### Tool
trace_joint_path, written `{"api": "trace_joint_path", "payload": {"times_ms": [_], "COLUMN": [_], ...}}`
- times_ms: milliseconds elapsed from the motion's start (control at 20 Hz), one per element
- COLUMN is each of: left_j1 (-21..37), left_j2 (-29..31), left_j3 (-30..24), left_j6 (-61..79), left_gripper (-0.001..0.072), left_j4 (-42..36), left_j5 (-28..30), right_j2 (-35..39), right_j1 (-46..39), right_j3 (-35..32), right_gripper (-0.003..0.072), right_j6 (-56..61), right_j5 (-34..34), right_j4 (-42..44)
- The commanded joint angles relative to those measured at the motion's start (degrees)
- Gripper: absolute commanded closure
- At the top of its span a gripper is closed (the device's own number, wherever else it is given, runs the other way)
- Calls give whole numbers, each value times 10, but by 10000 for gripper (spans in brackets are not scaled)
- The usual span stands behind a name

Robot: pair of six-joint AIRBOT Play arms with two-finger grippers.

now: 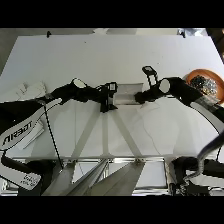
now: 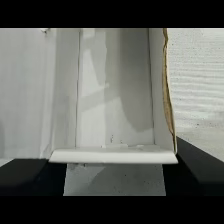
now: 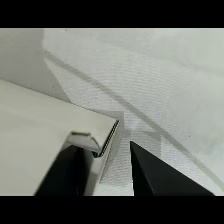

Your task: Fold the box and place the chain.

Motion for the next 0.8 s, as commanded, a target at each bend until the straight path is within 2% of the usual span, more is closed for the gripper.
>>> {"api": "trace_joint_path", "payload": {"times_ms": [0,250,500,750], "left_j1": [0,0,0,0], "left_j2": [0,0,0,0], "left_j3": [0,0,0,0], "left_j6": [0,0,0,0], "left_gripper": [492,492,492,492], "left_j4": [0,0,0,0], "left_j5": [0,0,0,0], "right_j2": [1,0,-23,-45], "right_j1": [20,20,20,46], "right_j3": [9,65,68,68], "right_gripper": [361,362,362,362], "right_j6": [99,141,147,167], "right_j5": [9,37,95,66], "right_j4": [-55,-74,-72,-76]}}
